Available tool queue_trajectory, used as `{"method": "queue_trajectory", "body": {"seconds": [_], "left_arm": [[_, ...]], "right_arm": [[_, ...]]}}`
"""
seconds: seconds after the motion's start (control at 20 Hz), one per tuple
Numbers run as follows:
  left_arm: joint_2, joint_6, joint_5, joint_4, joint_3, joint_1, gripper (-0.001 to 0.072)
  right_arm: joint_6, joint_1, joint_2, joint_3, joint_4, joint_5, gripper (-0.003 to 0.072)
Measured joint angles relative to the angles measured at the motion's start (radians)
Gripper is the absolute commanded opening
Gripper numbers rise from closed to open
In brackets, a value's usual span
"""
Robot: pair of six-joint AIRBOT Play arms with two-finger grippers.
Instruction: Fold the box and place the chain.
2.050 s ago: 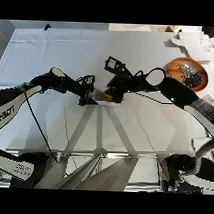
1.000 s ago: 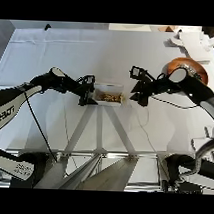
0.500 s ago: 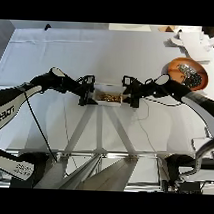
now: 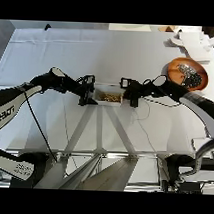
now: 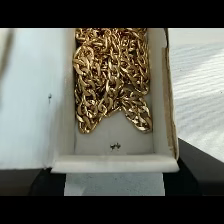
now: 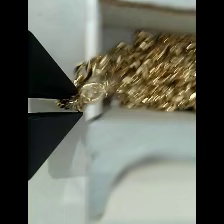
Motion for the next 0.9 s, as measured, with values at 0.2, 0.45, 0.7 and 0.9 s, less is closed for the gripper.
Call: {"method": "queue_trajectory", "body": {"seconds": [0.2,0.45,0.7,0.9], "left_arm": [[0.0,0.0,0.0,0.0,0.0,0.0,0.0211],[0.0,0.0,0.0,0.0,0.0,0.0,0.0211],[0.0,0.0,0.0,0.0,0.0,0.0,0.0211],[0.0,0.0,0.0,0.0,0.0,0.0,0.0211]], "right_arm": [[0.114,0.0,0.062,0.0,-0.084,-0.028,0.0009],[0.163,0.001,0.187,0.0,-0.101,0.053,0.001],[0.176,0.005,0.275,0.0,0.055,0.127,0.0011],[0.178,0.058,0.293,0.0,0.126,0.141,0.014]]}}
